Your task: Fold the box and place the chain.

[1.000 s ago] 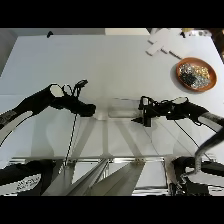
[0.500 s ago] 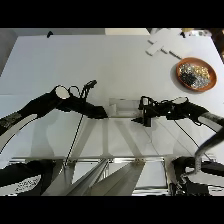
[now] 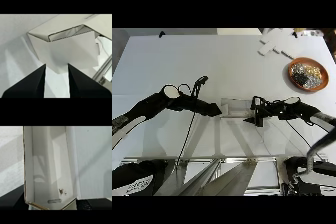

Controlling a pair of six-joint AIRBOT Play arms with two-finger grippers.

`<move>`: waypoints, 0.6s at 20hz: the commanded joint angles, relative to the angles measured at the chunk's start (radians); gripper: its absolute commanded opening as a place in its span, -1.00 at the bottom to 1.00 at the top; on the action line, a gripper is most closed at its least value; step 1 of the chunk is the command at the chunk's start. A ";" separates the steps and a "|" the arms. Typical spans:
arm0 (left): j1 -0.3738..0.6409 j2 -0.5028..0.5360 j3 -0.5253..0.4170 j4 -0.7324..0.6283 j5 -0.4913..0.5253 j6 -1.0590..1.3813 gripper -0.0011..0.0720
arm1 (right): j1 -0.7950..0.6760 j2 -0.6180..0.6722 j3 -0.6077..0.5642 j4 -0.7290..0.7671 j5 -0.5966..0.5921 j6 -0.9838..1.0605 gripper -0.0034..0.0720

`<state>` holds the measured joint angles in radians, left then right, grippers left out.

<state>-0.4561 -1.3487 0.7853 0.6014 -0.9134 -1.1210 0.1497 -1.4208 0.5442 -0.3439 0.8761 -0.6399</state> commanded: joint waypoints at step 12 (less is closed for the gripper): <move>-0.127 -0.014 0.113 0.318 0.069 -0.427 0.09 | 0.001 0.001 0.000 0.000 0.000 0.000 0.31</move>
<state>-0.5587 -1.3525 0.8440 0.7685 -0.8246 -1.3716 0.1497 -1.4208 0.5442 -0.3435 0.8761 -0.6399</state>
